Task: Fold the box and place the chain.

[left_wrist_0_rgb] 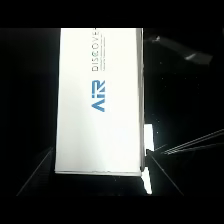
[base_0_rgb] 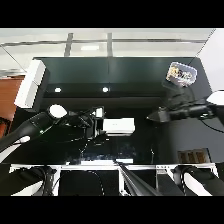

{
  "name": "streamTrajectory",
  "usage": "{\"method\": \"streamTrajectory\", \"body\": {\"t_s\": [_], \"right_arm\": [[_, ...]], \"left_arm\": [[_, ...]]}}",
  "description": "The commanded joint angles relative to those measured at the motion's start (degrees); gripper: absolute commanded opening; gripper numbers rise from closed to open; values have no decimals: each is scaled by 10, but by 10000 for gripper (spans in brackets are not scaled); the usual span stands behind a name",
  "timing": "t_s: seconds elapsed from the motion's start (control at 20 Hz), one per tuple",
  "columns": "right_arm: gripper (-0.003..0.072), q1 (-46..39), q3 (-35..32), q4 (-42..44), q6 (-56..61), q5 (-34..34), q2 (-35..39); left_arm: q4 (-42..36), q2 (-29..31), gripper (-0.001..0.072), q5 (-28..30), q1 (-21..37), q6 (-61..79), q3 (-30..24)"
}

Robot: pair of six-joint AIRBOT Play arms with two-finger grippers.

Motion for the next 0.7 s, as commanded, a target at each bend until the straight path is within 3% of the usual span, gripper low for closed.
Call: {"method": "streamTrajectory", "body": {"t_s": [0.0, 0.15, 0.4, 0.65], "right_arm": [[13, -76, 5, -19, -1, 46, 49], [13, -75, 2, -13, -2, 16, 49], [13, -75, 0, -16, -2, -5, 49], [14, -75, 0, -27, -10, -5, 49]], "left_arm": [[10, 32, 720, -9, -12, -38, 13], [10, -3, 714, 26, -61, -76, 77], [10, -145, 715, 24, -123, -171, 209], [34, -183, 715, -4, -127, -235, 234]]}}
